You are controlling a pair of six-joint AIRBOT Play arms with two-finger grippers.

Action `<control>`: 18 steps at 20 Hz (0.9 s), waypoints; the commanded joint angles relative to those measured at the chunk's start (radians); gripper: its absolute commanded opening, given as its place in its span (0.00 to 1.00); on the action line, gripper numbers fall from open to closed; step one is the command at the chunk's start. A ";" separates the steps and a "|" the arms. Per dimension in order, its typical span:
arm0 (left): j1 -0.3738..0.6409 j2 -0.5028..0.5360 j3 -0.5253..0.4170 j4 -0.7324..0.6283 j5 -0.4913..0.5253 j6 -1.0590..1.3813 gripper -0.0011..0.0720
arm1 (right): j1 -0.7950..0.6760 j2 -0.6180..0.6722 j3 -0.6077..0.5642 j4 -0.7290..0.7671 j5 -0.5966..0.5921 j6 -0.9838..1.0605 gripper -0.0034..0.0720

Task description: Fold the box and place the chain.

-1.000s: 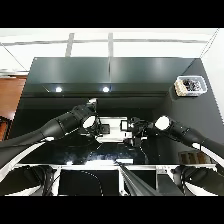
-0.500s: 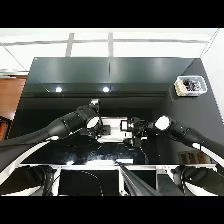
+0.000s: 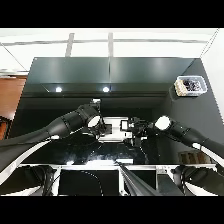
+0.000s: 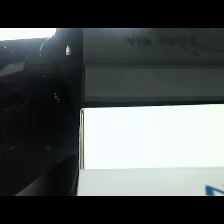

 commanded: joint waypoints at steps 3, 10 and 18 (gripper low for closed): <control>0.000 -0.004 0.010 0.002 -0.021 -0.002 0.35 | 0.001 0.000 0.000 0.000 0.000 0.000 0.22; 0.000 -0.005 0.010 0.006 -0.018 -0.002 0.05 | 0.001 0.000 0.000 0.000 0.000 0.000 0.22; 0.000 -0.005 0.010 0.008 -0.019 -0.002 0.05 | 0.000 0.002 0.000 0.000 0.000 0.035 0.80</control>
